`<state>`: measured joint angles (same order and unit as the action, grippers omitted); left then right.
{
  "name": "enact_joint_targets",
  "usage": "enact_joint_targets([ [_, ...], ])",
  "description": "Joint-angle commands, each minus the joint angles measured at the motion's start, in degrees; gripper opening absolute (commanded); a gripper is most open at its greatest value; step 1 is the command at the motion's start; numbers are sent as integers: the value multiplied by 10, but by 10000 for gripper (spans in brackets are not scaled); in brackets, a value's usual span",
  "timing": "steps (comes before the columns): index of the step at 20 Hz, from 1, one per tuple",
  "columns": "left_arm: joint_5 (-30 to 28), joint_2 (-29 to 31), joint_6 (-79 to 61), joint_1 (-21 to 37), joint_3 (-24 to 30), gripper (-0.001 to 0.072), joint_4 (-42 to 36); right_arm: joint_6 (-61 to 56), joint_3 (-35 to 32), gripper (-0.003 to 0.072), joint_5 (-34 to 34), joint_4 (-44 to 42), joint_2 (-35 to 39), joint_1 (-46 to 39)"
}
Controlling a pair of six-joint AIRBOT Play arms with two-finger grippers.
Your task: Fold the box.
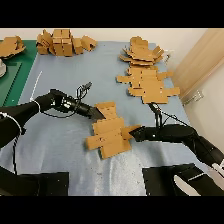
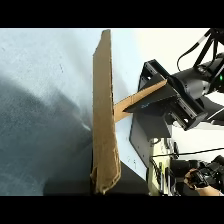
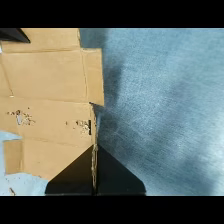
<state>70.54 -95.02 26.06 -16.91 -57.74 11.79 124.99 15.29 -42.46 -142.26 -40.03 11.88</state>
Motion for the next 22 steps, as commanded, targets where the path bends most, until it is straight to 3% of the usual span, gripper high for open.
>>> enact_joint_targets([
  [1,0,0,-2,0,-1,35,12,0,0,2,0,0,0,0],
  [5,1,0,-15,-1,-2,16,19,0,0,6,10,5,0,0],
  [6,2,1,-21,-2,-8,16,22,-5,0,72,21,9,0,0],
  [7,0,6,-30,-6,-16,16,30,-23,0,245,38,13,0,-2],
  [8,-6,15,-40,-12,-23,16,43,-53,2,286,50,23,0,-8],
  [11,-74,75,-91,-58,-25,16,110,-151,25,286,45,86,0,-40],
  [15,-148,136,-184,-114,9,16,122,-186,70,285,29,109,2,-87],
  [20,-209,164,-328,-120,94,16,-21,-187,96,280,14,109,1,-95],
  [22,-246,187,-377,-127,117,16,-33,-187,96,279,-7,109,1,-95],
])
